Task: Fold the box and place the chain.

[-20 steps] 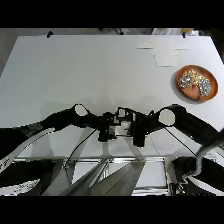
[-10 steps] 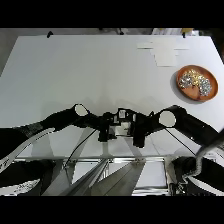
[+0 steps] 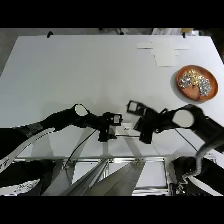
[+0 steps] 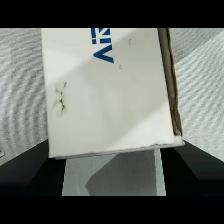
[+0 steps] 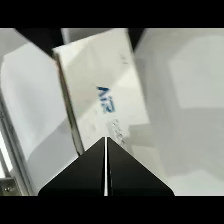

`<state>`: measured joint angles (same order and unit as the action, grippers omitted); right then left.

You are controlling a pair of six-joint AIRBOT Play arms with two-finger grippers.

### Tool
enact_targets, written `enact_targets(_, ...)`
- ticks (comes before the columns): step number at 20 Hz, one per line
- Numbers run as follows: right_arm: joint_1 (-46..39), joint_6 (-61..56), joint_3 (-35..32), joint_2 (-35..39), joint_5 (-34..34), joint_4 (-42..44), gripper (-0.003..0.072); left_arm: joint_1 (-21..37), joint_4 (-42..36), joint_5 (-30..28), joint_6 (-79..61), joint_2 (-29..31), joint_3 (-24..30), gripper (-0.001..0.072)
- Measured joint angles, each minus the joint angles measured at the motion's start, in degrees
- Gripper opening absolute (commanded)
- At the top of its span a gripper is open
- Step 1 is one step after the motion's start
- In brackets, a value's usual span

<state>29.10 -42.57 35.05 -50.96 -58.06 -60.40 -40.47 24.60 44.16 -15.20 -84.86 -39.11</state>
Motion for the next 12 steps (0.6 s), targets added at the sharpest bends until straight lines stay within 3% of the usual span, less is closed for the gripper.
enact_targets(3,-10.2,-3.7,0.0,3.0,-5.4,-0.3,0.0016,0.0,0.1,0.0,0.0,0.0,0.0,0.014)
enact_targets(7,-23.6,-19.6,0.0,4.0,-7.5,-5.3,0.0016,0.0,0.1,0.0,0.0,0.0,0.0,0.014)
enact_targets(12,-29.7,-35.3,-0.5,4.2,-8.3,-18.7,0.0016,0.0,0.1,0.0,0.0,0.0,0.0,0.014)
